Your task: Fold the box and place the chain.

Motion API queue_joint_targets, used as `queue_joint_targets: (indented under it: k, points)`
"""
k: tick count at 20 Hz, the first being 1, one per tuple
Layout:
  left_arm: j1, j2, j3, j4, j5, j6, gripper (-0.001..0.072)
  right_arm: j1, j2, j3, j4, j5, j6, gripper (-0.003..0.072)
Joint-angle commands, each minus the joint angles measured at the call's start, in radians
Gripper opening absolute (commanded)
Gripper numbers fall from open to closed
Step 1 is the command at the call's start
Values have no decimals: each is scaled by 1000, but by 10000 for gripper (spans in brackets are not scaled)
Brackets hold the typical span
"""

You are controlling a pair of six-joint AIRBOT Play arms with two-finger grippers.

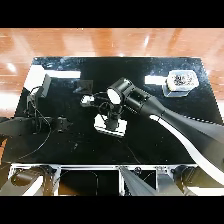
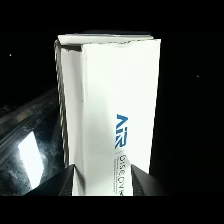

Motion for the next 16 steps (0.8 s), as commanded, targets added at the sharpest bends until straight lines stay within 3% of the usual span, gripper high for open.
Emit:
queue_joint_targets:
  k: [1,2,4,16]
  points:
    - [1,0,0,0,-10,0,472,0,0,0,-14,4,-1,418]
    - [1,0,0,0,-12,0,472,0,0,0,-17,3,-1,418]
    - [1,0,0,0,-12,0,472,0,0,0,-17,5,-5,310]
    - [1,0,0,0,-12,0,472,0,0,0,-4,3,-5,320]
